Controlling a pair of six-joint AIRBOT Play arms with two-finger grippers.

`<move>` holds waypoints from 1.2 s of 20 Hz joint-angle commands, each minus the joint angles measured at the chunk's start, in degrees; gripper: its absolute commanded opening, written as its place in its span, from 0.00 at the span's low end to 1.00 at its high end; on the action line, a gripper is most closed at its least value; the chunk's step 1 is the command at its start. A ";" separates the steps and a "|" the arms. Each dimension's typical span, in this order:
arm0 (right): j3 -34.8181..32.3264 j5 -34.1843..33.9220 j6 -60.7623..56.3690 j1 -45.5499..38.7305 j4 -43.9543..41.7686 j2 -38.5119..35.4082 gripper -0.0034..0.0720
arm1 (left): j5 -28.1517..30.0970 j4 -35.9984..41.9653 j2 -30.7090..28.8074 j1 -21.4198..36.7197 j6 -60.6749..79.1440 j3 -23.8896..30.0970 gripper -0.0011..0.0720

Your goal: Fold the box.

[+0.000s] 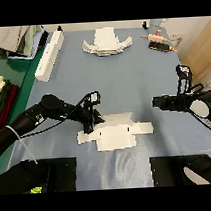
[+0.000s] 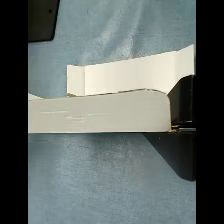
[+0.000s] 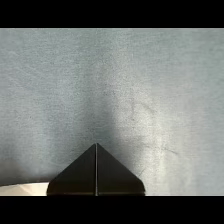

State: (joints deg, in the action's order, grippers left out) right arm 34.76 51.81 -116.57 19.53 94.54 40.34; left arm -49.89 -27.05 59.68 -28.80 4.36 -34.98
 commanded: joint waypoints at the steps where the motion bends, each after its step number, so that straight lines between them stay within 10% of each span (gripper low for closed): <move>1: -0.20 -0.02 0.00 0.00 -0.28 0.02 0.05 | -1.77 -1.38 2.05 0.20 -1.16 -1.53 0.04; 24: -0.20 -0.90 0.00 1.18 -0.46 0.02 0.05 | 4.31 7.08 4.87 -3.37 3.67 3.39 0.04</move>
State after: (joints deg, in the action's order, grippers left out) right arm 34.59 50.92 -116.55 20.67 94.08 40.34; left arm -47.07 -19.92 64.47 -32.14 8.38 -32.36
